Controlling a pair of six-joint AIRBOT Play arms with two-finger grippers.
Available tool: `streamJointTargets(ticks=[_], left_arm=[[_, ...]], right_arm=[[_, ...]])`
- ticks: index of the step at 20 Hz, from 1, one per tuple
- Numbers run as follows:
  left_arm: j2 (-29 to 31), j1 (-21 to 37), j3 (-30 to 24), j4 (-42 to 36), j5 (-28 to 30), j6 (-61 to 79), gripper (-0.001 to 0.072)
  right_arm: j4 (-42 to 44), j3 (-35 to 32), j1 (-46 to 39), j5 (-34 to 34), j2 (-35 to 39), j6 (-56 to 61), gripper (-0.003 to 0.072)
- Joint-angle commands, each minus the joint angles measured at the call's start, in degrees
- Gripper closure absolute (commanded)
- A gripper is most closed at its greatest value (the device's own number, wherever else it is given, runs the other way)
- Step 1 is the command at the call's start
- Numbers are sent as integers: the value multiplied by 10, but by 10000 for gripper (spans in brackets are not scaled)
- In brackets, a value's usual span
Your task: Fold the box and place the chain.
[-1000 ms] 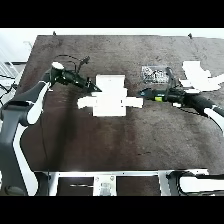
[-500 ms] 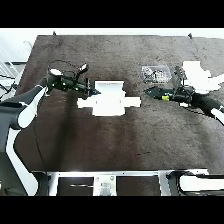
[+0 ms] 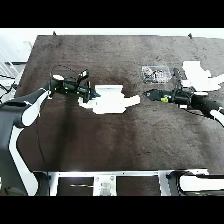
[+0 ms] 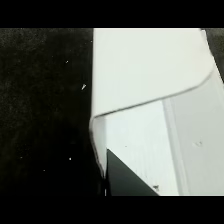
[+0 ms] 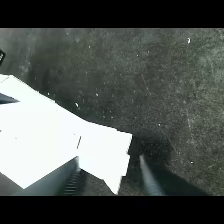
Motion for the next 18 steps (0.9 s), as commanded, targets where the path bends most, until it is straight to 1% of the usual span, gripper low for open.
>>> streamJointTargets(ticks=[1,4,6,9,11,13,18], left_arm=[[-5,0,0,1,2,9,693],[-5,0,0,2,2,8,691],[-5,0,0,2,2,4,692],[-5,0,0,1,2,2,692],[-5,0,0,1,2,2,692],[-5,0,0,1,2,2,692],[-5,0,0,1,3,2,692]], right_arm=[[0,-4,10,-1,-2,-52,120],[19,-3,23,2,-2,-122,119],[33,-3,32,29,8,-175,119],[25,-8,50,63,45,-234,119],[-11,-8,81,65,59,-273,118],[-59,-9,122,63,57,-316,119],[-209,-9,227,-28,57,-320,108]])
